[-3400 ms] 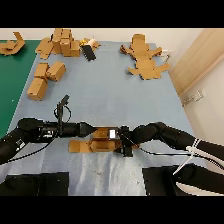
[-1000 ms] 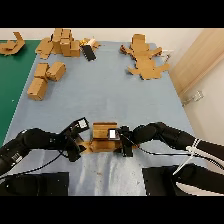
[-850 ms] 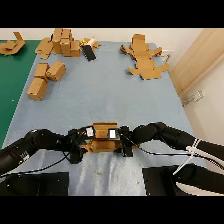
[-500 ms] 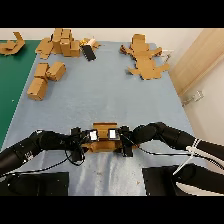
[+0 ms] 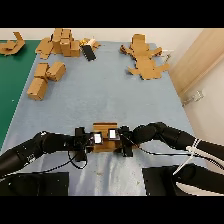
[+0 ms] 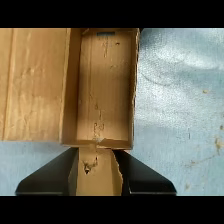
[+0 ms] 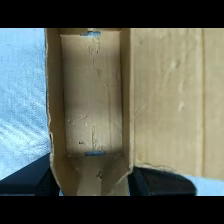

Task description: Fold the box.

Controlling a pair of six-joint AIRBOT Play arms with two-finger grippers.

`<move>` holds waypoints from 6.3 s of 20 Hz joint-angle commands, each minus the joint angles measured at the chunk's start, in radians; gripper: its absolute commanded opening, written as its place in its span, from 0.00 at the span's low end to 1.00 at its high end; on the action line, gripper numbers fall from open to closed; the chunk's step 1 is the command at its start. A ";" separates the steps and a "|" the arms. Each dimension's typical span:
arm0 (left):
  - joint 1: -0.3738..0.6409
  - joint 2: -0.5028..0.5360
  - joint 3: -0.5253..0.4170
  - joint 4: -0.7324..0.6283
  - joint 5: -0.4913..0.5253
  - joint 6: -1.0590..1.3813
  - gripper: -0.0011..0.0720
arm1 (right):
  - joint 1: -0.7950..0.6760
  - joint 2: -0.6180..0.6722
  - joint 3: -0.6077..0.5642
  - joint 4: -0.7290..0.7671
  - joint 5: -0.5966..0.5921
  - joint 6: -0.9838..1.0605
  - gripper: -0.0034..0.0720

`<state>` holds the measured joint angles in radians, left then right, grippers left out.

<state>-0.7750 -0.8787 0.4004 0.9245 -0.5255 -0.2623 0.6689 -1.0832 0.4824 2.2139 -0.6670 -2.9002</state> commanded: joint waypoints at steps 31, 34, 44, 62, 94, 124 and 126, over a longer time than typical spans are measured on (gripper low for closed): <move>-0.021 -0.013 0.008 -0.108 0.040 -0.034 0.19 | 0.000 0.000 0.000 0.000 0.000 0.000 0.74; -0.021 0.027 0.011 0.075 0.030 -0.293 0.03 | 0.000 0.000 0.000 0.000 0.000 0.000 0.74; -0.013 0.511 0.003 0.675 -0.299 -1.550 0.03 | 0.000 0.000 0.000 0.001 0.000 0.000 0.74; 0.050 0.309 -0.261 0.399 0.158 -2.082 0.03 | 0.000 0.000 0.000 0.001 -0.007 0.001 0.74; -0.122 0.262 -0.172 0.249 0.191 -2.080 0.03 | 0.000 0.000 0.000 0.001 -0.034 0.001 0.74; -0.066 0.414 -0.174 0.018 0.062 -1.788 0.51 | 0.000 0.000 0.000 0.001 -0.043 0.001 0.74; -0.067 0.412 -0.174 0.019 0.061 -1.786 0.51 | 0.000 0.000 0.000 0.001 -0.045 0.001 0.74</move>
<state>-0.8425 -0.4652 0.2268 0.9531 -0.4755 -2.0598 0.6685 -1.0828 0.4831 2.2150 -0.7105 -2.8994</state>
